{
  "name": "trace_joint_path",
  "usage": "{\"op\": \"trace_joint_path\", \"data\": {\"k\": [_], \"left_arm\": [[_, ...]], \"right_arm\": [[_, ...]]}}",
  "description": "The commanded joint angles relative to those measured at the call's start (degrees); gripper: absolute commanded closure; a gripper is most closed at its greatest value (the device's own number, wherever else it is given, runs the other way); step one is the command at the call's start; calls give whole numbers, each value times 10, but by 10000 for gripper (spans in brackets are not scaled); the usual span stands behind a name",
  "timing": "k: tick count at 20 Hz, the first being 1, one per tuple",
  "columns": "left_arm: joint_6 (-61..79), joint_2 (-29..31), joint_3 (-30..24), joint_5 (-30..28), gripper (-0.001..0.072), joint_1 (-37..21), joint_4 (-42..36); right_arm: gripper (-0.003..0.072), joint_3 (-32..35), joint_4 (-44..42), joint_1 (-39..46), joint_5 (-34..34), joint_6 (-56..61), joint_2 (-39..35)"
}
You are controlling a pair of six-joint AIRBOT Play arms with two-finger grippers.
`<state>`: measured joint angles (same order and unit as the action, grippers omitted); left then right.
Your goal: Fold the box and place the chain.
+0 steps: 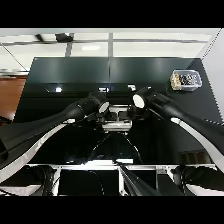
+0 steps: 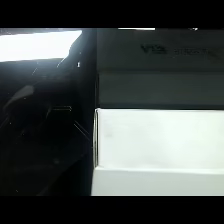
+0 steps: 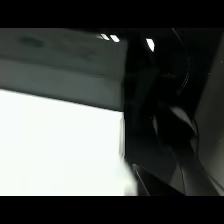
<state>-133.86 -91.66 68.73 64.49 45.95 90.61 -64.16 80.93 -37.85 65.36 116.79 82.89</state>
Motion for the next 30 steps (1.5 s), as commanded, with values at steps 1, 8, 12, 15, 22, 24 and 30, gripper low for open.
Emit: {"op": "trace_joint_path", "data": {"k": [1,8,12,15,22,24,30], "left_arm": [[-1,0,0,0,679,0,0],[-1,0,0,0,679,0,0],[-1,0,0,0,679,0,0],[-1,0,0,0,679,0,0],[-1,0,0,-2,679,0,0],[-1,0,0,-2,679,0,0],[-1,0,0,-2,679,0,0]], "right_arm": [[249,-1,10,9,11,-45,-76],[250,57,374,187,-32,28,-165],[-28,105,181,396,-212,20,-123],[-27,47,5,469,-276,-33,-45],[153,-293,-40,489,-65,123,190],[154,-333,-43,491,-48,143,220],[154,-340,-44,503,-54,170,259]]}}
